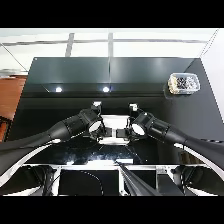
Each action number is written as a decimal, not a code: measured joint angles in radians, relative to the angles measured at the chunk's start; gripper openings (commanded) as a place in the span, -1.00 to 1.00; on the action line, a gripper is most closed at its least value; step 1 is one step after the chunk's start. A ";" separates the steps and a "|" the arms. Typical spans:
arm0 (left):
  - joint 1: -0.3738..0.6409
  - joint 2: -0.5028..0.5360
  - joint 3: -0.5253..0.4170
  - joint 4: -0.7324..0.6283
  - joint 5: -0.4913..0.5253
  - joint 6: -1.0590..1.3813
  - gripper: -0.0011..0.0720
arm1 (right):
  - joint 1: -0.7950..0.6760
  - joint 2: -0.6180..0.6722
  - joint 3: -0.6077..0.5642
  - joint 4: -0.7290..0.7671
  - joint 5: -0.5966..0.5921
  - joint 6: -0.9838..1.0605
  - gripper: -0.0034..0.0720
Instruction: Fold the box and place the chain.
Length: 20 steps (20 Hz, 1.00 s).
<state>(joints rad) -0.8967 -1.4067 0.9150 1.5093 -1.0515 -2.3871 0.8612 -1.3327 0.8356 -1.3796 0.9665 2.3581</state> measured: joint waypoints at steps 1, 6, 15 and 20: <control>0.000 0.000 0.000 0.000 0.000 0.000 -0.90 | 0.000 0.000 0.000 0.001 0.000 0.000 -0.46; 0.000 0.000 0.000 0.000 0.000 0.000 -0.90 | 0.000 0.001 0.000 0.010 -0.003 0.002 -0.46; 0.000 0.000 0.000 0.000 -0.001 0.000 -0.90 | 0.000 0.014 0.024 0.010 0.010 -0.020 -0.46; 0.000 0.000 0.000 0.000 -0.001 -0.002 -0.90 | 0.002 0.014 0.035 -0.005 0.015 -0.024 -0.47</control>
<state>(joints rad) -0.8967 -1.4067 0.9150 1.5089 -1.0523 -2.3886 0.8635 -1.3186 0.8703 -1.3842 0.9817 2.3344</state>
